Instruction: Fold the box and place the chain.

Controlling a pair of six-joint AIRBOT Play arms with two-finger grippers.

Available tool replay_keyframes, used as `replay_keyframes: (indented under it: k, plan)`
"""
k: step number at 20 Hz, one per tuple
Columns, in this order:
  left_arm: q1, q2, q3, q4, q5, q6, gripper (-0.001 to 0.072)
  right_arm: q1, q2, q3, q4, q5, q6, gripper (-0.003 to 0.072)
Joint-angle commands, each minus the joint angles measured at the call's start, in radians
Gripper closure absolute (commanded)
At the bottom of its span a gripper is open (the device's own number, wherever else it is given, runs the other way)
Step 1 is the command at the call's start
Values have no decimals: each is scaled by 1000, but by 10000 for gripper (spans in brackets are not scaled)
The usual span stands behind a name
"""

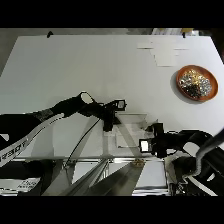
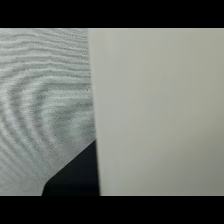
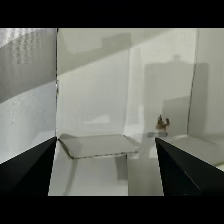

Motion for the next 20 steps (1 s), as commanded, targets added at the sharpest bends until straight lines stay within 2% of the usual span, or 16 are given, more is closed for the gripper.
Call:
replay_keyframes:
  k: [1, 9, 20]
  plan:
    - [-1, -1, 1, 0, 0, 0, 700, 69, -1, -35, -26, -96, -6, -2]
    - [-1, -1, 1, 0, 0, 0, 700, 71, 0, -39, -21, -49, 53, -2]
    - [-1, -1, 1, 0, 0, 0, 700, 70, 1, -67, -25, -139, 53, -1]
